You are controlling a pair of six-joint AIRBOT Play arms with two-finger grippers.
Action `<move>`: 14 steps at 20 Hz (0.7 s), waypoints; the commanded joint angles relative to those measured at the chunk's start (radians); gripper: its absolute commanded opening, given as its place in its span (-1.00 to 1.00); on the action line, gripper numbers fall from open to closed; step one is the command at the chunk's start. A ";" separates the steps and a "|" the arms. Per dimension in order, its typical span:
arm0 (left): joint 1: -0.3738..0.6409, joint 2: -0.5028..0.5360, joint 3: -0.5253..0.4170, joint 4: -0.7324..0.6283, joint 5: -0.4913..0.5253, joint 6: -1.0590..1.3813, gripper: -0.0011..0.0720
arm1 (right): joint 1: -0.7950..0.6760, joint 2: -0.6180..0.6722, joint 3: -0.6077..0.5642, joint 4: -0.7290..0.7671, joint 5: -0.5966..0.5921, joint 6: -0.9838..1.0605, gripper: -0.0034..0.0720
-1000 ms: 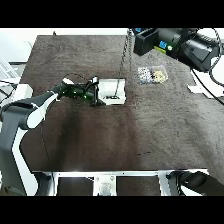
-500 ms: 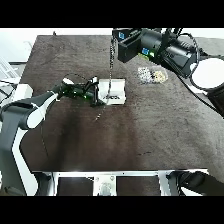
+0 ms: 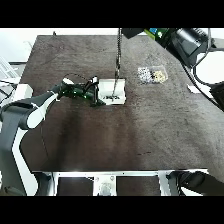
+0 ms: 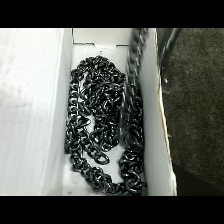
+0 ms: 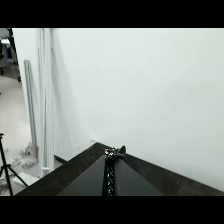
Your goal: Fold the box and place the chain.
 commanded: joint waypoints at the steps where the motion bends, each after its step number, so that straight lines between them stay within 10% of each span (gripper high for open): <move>1: 0.000 0.001 0.000 0.000 0.000 0.000 -0.01 | 0.000 -0.002 0.030 -0.001 -0.050 -0.059 -0.88; 14: 0.000 0.001 0.000 0.000 0.000 0.000 0.00 | -0.002 -0.051 0.026 -0.045 -0.018 -0.076 -0.88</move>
